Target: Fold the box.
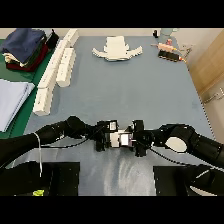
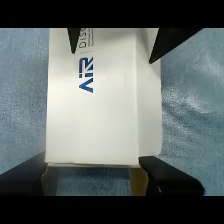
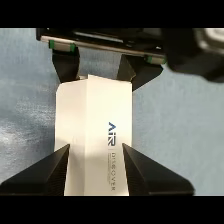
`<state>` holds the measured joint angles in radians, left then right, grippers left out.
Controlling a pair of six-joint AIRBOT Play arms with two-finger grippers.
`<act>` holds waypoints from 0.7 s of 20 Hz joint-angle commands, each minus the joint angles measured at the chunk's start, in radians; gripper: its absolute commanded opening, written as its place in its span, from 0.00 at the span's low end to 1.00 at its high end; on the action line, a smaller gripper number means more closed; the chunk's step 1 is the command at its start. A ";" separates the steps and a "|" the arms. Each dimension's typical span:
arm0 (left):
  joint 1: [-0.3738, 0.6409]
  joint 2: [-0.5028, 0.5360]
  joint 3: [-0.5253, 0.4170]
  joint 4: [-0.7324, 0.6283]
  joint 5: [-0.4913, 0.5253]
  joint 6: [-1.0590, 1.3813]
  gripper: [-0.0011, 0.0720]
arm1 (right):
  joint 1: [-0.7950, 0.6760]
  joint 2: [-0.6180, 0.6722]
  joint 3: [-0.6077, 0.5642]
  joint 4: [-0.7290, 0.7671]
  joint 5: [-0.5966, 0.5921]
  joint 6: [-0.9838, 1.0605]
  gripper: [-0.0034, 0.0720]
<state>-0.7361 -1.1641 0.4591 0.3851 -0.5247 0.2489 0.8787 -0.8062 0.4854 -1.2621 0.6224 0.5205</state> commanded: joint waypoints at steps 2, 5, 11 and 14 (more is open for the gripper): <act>0.000 0.000 0.001 0.000 -0.001 0.001 0.56 | 0.067 -0.001 -0.021 -0.155 -0.059 0.111 0.77; 0.000 0.000 0.001 0.000 -0.002 0.001 0.56 | 0.082 -0.005 -0.035 -0.228 -0.076 0.176 0.76; 0.000 0.000 0.001 0.000 -0.002 0.001 0.56 | 0.087 0.024 -0.032 -0.246 -0.106 0.179 0.76; 0.000 0.000 0.001 0.000 -0.002 0.001 0.56 | 0.087 0.072 -0.032 -0.261 -0.112 0.179 0.76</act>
<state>-0.7361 -1.1641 0.4595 0.3843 -0.5228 0.2478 0.9627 -0.7662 0.4526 -1.5055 0.5270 0.6914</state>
